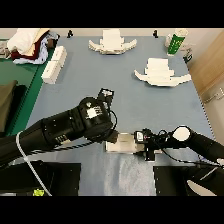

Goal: Fold the box.

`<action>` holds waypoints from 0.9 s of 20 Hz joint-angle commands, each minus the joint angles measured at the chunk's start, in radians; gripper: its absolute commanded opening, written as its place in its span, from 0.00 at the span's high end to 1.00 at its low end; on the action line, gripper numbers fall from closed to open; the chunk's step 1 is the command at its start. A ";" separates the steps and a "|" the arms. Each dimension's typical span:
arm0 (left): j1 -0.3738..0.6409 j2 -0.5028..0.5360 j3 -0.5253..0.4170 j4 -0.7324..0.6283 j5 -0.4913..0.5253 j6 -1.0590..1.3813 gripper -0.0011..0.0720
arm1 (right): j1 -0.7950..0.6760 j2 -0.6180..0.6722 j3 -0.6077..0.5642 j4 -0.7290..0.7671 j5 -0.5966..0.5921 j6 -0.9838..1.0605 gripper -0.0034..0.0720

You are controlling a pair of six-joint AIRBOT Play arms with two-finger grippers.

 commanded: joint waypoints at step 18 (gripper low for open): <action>0.674 0.216 -0.841 -1.254 0.727 2.659 0.05 | 0.001 0.001 0.000 0.000 0.000 0.000 0.29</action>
